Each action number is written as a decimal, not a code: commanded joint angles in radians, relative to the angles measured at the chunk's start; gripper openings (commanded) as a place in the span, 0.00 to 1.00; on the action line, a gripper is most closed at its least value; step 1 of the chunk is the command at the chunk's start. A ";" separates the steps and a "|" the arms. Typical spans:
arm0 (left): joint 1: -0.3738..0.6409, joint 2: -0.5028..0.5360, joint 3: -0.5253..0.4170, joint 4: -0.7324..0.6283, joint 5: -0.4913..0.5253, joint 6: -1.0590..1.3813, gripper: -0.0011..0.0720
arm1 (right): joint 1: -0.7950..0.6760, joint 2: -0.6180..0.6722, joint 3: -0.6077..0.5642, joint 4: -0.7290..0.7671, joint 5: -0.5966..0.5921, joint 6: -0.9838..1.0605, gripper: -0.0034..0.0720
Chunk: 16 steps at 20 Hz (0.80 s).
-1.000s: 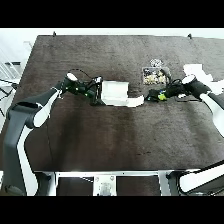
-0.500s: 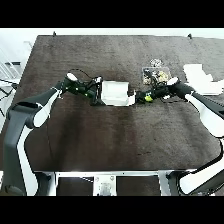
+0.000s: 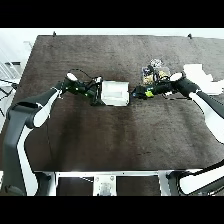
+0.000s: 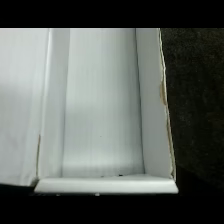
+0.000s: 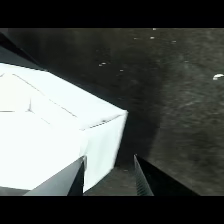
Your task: Fold the box and place the chain.
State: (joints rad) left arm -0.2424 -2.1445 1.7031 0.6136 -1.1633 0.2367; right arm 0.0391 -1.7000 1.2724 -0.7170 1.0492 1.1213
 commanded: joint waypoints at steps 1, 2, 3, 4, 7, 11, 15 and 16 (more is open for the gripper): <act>0.000 0.001 0.000 0.000 0.000 0.000 0.64 | 0.004 0.006 0.002 0.049 0.009 0.005 0.56; 0.000 0.001 0.000 0.000 0.000 0.000 0.64 | 0.005 0.006 0.001 0.065 0.009 0.005 0.56; 0.000 0.001 0.000 0.000 0.000 0.000 0.64 | 0.009 0.006 0.002 0.071 0.009 0.005 0.56; 0.000 0.001 0.000 0.000 0.000 0.000 0.64 | 0.016 0.006 0.001 0.071 0.009 0.005 0.57; 0.000 0.001 0.000 0.000 0.001 0.000 0.64 | 0.036 0.006 0.006 0.073 0.006 0.028 0.56; 0.000 0.001 0.000 0.000 0.000 0.000 0.64 | 0.066 0.006 0.021 0.063 0.006 0.033 0.57; 0.000 0.001 0.000 0.000 0.000 0.000 0.64 | 0.079 0.006 0.046 -0.026 0.006 0.100 0.57; 0.000 0.001 0.000 0.000 0.001 0.000 0.64 | 0.085 0.006 0.057 -0.076 0.006 0.138 0.57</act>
